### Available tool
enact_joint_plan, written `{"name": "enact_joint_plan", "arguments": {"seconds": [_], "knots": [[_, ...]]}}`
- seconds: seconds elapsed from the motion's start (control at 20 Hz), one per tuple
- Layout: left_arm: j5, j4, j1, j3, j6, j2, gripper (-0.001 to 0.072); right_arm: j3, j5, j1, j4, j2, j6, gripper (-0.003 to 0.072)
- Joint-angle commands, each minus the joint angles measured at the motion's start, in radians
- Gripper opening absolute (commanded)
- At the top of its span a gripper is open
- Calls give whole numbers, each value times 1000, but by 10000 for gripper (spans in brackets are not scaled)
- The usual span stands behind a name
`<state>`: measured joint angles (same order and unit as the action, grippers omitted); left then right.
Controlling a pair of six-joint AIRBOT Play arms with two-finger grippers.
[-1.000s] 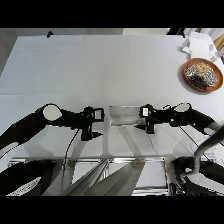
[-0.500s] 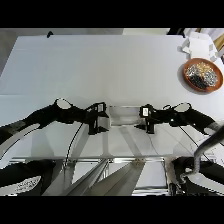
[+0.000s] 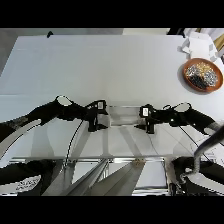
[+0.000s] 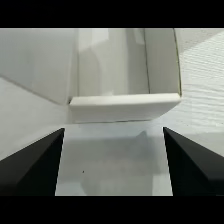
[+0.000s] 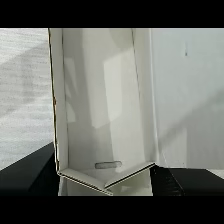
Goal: Fold the box and place the chain.
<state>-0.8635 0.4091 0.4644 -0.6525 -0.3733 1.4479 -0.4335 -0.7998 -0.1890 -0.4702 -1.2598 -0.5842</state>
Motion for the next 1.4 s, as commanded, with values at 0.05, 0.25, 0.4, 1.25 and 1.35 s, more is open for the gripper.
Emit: {"name": "enact_joint_plan", "arguments": {"seconds": [0.05,0.25,0.4,1.25,1.35], "knots": [[27,-9,34,-2,-28,3,699,0,0,0,0,1,0,421],[67,-37,49,-2,-28,3,699,0,0,0,0,1,0,421],[66,-43,55,-2,-28,3,700,0,0,0,0,1,0,421],[114,-133,113,-4,-72,47,421,0,0,0,0,1,0,421],[131,-133,113,-4,-67,47,330,0,0,0,0,1,0,421]]}}
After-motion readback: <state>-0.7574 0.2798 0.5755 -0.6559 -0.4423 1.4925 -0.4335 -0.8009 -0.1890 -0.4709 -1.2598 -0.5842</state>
